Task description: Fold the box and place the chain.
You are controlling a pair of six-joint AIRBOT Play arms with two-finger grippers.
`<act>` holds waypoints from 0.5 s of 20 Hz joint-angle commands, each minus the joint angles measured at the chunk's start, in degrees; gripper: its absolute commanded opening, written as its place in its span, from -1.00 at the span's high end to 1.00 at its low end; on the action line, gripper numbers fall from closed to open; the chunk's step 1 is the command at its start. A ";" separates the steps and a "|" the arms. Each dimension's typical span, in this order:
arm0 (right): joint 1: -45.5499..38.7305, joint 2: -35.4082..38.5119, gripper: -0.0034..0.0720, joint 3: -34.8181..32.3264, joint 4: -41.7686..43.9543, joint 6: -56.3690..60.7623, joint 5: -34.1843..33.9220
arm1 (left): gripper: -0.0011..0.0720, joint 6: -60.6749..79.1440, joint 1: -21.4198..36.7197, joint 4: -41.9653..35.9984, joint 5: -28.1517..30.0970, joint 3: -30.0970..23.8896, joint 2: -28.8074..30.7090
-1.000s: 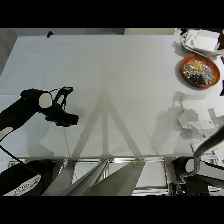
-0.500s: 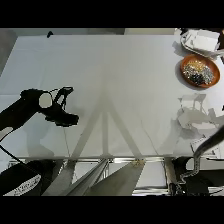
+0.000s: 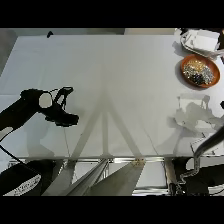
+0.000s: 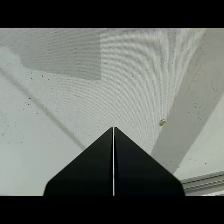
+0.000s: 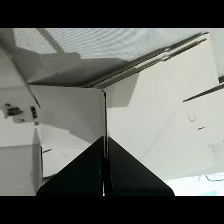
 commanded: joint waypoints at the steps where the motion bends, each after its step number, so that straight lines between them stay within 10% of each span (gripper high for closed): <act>1: 0.04 -0.87 0.89 -0.02 -0.46 -0.66 3.87 | 0.94 0.00 0.04 0.02 0.00 -0.02 0.02; 10: 9.79 10.14 0.90 -0.96 31.91 -11.65 -0.90 | 0.94 0.00 0.04 -0.02 0.00 -0.02 0.02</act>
